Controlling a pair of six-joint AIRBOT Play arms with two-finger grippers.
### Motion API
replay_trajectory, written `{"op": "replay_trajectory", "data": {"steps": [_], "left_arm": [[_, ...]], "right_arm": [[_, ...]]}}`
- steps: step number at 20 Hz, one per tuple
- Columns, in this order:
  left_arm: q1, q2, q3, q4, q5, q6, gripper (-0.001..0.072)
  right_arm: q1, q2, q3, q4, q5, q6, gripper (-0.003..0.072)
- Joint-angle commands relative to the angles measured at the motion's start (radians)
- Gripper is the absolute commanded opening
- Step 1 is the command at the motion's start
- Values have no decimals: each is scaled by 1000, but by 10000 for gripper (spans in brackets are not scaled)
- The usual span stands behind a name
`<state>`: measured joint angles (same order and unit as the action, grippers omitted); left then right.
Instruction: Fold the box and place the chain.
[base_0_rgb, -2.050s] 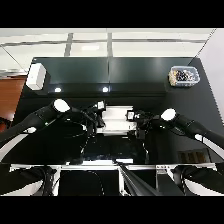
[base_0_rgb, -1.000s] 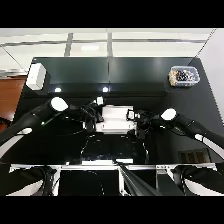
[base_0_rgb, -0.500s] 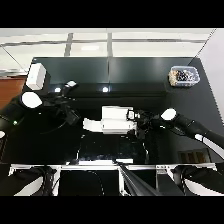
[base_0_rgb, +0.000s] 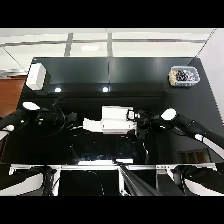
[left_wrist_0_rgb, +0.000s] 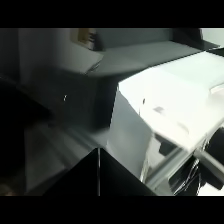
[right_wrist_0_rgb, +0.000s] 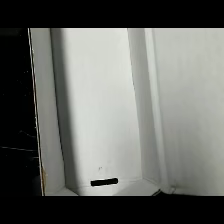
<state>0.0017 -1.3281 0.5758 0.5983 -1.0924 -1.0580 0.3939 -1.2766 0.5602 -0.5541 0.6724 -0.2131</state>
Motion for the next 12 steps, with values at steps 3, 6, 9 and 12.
{"op": "replay_trajectory", "data": {"steps": [3,6,9,12], "left_arm": [[-123,-75,18,-65,84,26,23],[-156,-81,48,-65,37,70,25],[-151,-81,106,-74,-33,110,25],[-156,-81,166,-119,-105,110,110]], "right_arm": [[1,0,0,0,0,0,423],[1,0,0,0,0,0,423],[1,0,0,0,0,0,423],[1,0,0,0,0,0,423]]}}
